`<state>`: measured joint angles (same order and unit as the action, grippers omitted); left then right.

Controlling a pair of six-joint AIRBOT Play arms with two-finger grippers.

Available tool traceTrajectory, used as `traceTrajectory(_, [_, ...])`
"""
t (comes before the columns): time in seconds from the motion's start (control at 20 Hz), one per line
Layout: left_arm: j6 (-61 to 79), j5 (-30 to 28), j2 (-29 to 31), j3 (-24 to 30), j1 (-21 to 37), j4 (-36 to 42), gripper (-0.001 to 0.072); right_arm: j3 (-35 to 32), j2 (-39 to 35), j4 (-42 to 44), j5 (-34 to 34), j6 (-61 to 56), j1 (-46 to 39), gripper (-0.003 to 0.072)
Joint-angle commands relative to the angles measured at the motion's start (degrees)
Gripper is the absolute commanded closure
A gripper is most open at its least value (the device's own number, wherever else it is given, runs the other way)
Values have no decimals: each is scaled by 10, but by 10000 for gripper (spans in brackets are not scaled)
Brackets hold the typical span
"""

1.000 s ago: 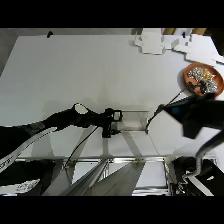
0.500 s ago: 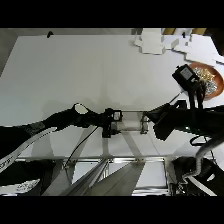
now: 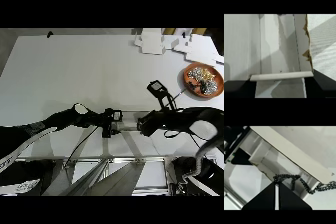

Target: Fold the box and place the chain.

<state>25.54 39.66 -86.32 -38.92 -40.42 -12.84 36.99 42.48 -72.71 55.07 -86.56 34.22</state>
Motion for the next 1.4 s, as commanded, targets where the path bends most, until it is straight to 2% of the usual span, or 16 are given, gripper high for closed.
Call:
traceTrajectory(0.0, [0,0,0,0,0,0,438,-31,40,9,-37,0,1,662])
traceTrajectory(0.05, [0,0,0,0,0,0,438,-31,49,9,-33,0,1,660])
traceTrajectory(0.2, [0,0,0,0,0,0,438,-31,68,9,-32,0,1,488])
traceTrajectory(0.3, [0,0,0,0,0,0,438,-25,60,4,-12,0,1,484])
traceTrajectory(0.45, [0,0,0,0,0,0,438,-4,15,-33,70,7,-9,486])
traceTrajectory(0.65, [0,0,0,0,0,0,438,-8,-54,-59,160,31,-44,487])
traceTrajectory(0.85, [0,0,0,0,0,0,438,-44,-35,-24,103,47,-44,487])
traceTrajectory(1.15, [0,0,0,0,0,0,438,-46,41,-17,52,55,-9,486])
traceTrajectory(1.35, [0,0,0,0,0,0,438,-46,63,-19,26,55,-6,486])
